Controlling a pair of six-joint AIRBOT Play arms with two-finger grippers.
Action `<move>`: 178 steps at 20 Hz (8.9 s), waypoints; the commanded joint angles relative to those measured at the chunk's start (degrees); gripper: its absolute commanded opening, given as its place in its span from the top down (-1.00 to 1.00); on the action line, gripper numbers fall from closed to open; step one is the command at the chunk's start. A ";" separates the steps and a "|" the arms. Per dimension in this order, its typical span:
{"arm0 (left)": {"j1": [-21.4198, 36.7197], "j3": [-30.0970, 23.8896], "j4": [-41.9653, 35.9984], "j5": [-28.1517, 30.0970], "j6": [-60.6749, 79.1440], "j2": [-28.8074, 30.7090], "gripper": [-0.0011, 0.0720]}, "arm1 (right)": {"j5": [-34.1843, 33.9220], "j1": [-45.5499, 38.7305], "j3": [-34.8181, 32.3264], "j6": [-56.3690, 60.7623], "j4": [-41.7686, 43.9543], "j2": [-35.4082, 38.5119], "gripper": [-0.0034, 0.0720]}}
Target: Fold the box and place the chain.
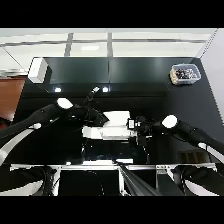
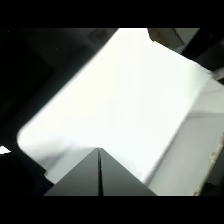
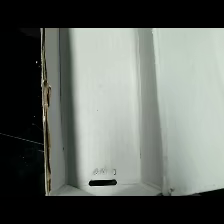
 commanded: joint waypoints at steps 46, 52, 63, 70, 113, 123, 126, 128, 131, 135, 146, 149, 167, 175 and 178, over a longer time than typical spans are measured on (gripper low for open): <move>-5.57 -11.39 -1.20 4.83 38.14 8.46 -0.02 | -0.13 0.04 0.00 0.15 0.11 -0.02 0.44; -4.24 -10.99 3.54 4.50 33.97 10.71 0.16 | -0.13 0.04 0.00 0.15 0.11 -0.04 0.44; 22.64 -11.67 23.30 -11.13 -38.93 22.58 0.90 | -0.11 0.04 0.00 0.15 0.09 -0.02 0.44; 21.66 -14.27 7.39 -13.31 -36.72 5.64 0.91 | -0.13 0.04 0.00 0.15 0.11 -0.02 0.44; -19.91 13.79 53.57 -14.75 -98.20 -2.51 0.04 | -0.11 0.04 0.00 0.15 0.09 -0.02 0.44; -23.61 16.63 59.01 -15.85 -105.28 -6.21 0.08 | -0.11 0.04 0.00 0.15 0.09 -0.02 0.44; -23.91 16.85 58.66 -16.04 -105.28 -6.73 0.33 | -0.13 0.04 0.00 0.15 0.11 -0.02 0.44; -24.09 17.09 58.31 -16.26 -105.28 -6.88 0.33 | -0.13 0.04 0.00 0.15 0.09 -0.02 0.44; -24.72 17.70 58.62 -16.28 -105.28 -6.97 0.75 | -0.15 0.04 0.00 0.15 0.11 -0.02 0.44; -24.81 17.81 58.10 -16.31 -105.09 -6.99 0.70 | -0.13 0.04 0.00 0.15 0.11 -0.04 0.44; -25.51 17.90 59.98 -18.64 -105.09 -6.97 0.91 | -0.11 0.04 0.00 0.15 0.11 -0.02 0.35; -25.44 17.90 59.98 -18.75 -105.09 -6.97 0.91 | 0.02 0.02 0.00 0.31 -1.20 0.57 -0.91; -25.51 17.90 59.60 -18.88 -105.04 -6.97 0.90 | 3.96 0.07 0.00 8.02 -5.86 7.48 0.42; -25.51 17.90 59.60 -18.86 -105.07 -6.97 0.90 | 2.01 0.09 -0.07 7.17 7.52 4.02 0.41; -25.51 17.90 59.60 -18.86 -105.07 -6.97 0.90 | 1.57 0.09 -0.17 7.21 8.61 2.91 0.12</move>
